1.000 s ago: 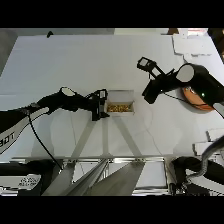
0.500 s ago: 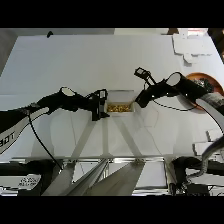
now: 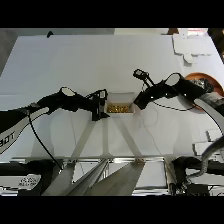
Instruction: Fold the box and place the chain.
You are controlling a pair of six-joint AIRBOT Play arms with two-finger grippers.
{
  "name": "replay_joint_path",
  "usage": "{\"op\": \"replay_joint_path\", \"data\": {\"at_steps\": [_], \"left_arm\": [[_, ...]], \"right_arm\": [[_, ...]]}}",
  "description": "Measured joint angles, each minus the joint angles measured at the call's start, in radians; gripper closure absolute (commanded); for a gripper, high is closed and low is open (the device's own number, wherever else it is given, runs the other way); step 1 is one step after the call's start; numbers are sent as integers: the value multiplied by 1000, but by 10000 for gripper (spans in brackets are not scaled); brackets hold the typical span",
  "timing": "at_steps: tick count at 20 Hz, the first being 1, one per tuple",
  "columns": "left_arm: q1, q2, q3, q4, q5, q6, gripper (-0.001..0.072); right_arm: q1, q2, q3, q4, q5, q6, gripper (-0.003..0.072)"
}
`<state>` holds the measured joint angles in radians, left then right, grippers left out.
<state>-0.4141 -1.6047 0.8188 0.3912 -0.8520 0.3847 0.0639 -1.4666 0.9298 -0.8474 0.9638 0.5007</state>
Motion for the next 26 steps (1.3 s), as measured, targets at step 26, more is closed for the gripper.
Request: {"op": "replay_joint_path", "data": {"at_steps": [26], "left_arm": [[0, 0, 0, -2, 3, -1, 432]], "right_arm": [[6, -33, 392, -262, 54, 446, 682]]}}
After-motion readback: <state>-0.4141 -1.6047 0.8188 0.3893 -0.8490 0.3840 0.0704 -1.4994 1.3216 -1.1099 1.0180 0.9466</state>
